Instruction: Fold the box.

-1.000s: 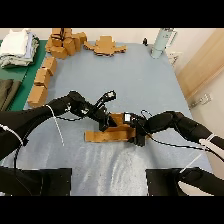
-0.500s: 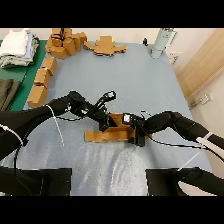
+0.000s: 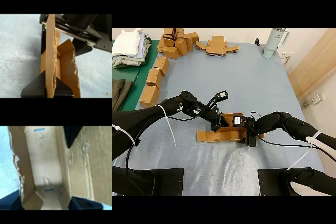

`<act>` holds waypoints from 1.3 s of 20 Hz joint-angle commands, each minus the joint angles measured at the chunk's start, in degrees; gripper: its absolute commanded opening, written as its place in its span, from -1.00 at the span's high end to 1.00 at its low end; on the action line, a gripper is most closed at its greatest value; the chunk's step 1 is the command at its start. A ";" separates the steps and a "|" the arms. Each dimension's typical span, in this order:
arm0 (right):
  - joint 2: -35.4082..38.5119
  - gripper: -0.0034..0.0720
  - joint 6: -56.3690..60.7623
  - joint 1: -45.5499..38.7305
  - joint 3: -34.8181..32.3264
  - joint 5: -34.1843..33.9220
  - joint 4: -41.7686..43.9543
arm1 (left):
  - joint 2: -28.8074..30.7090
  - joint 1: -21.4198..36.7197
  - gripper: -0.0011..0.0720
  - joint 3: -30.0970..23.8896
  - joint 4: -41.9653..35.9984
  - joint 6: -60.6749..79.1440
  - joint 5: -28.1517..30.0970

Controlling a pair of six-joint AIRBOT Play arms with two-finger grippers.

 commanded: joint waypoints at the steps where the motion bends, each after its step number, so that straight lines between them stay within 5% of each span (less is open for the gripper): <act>1: -0.04 -0.72 -0.61 0.07 0.04 0.50 0.00 | -0.02 0.00 0.94 0.00 0.00 0.02 0.02; 9: -0.52 -0.43 -0.61 0.04 0.02 1.64 -0.70 | -0.02 0.00 0.94 0.00 0.00 0.02 0.02; 26: -0.50 -0.44 -0.59 0.04 0.02 1.40 -0.96 | -0.02 0.00 0.94 0.00 0.00 0.02 0.00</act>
